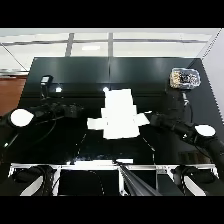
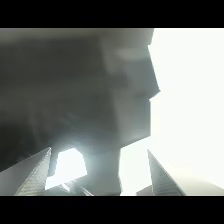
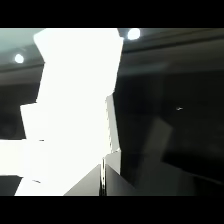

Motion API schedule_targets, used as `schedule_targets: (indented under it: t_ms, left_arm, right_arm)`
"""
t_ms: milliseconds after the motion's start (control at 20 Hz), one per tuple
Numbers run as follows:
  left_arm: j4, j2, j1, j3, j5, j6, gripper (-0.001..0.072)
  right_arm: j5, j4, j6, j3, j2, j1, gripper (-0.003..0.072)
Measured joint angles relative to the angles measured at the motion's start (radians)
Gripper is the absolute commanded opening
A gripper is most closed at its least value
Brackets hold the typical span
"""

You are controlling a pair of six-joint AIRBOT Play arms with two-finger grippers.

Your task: Fold the box and place the chain.

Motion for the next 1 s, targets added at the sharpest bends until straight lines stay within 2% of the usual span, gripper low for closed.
schedule_targets:
  t_ms: [100,200,350,600,900,1000]
  left_arm:
    - [-0.152,-0.090,0.007,0.018,-0.036,0.105,0.0708]
    - [-0.244,-0.186,0.016,0.055,-0.065,0.176,0.0708]
    - [-0.296,-0.340,0.023,0.138,-0.163,0.229,0.0709]
    - [-0.342,-0.575,0.028,0.278,-0.415,0.351,0.0709]
    - [-0.455,-0.720,0.021,0.363,-0.610,0.557,0.0708]
    - [-0.455,-0.754,0.015,0.394,-0.668,0.614,0.0668]
  right_arm:
    - [-0.045,0.011,-0.003,-0.008,0.007,0.063,0.0015]
    - [-0.052,0.017,-0.003,-0.012,0.011,0.097,0.0015]
    - [-0.041,0.021,-0.003,-0.015,0.014,0.122,0.0015]
    - [-0.025,0.023,-0.004,-0.016,0.015,0.132,0.0015]
    - [-0.013,0.026,-0.004,-0.016,0.015,0.134,0.0015]
    - [-0.007,0.027,-0.004,-0.016,0.015,0.134,0.0015]
